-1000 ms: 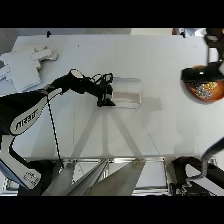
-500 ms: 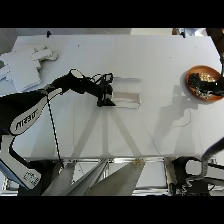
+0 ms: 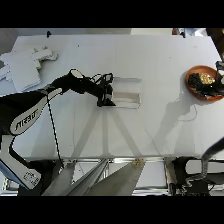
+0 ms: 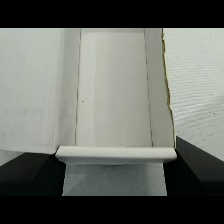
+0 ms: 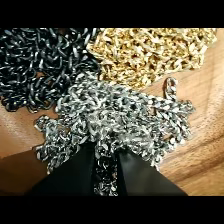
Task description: Fold the box and place the chain.
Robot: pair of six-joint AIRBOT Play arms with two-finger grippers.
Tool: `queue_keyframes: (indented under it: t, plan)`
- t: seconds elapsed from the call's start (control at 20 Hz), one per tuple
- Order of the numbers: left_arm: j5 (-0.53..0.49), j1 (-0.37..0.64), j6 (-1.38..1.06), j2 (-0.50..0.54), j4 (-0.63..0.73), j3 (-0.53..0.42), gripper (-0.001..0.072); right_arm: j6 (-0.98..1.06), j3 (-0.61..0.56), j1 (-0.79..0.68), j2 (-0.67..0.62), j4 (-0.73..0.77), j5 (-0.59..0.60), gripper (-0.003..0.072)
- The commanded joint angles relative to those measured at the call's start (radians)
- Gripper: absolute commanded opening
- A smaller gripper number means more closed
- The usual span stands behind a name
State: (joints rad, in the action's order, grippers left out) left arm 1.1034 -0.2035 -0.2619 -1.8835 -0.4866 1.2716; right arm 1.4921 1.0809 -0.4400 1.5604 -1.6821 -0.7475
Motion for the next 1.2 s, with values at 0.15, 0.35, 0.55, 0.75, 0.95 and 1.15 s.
queue_keyframes:
  t: [0.15, 0.35, 0.55, 0.75, 0.95, 1.15]
  plan:
    - [0.000, 0.000, 0.000, 0.000, 0.000, 0.001, 0.0567, -0.002, 0.000, 0.039, -0.100, 0.003, -0.061, 0.0008]
    - [0.000, 0.000, 0.000, 0.000, 0.000, 0.001, 0.0567, -0.063, 0.000, 0.067, -0.234, 0.003, -0.168, 0.0008]
    - [0.000, 0.000, 0.000, 0.000, 0.000, 0.001, 0.0567, -0.087, 0.000, 0.119, -0.340, 0.005, -0.339, 0.0007]
    - [0.000, 0.000, 0.000, 0.000, 0.000, 0.001, 0.0567, -0.088, -0.001, 0.218, -0.385, 0.010, -0.460, 0.0007]
    - [0.000, 0.000, 0.000, 0.000, 0.000, 0.001, 0.0567, -0.087, -0.001, 0.347, -0.386, 0.060, -0.500, 0.0007]
    - [0.000, 0.000, 0.000, 0.000, 0.000, 0.001, 0.0567, -0.045, -0.001, 0.489, -0.386, 0.081, -0.499, 0.0007]
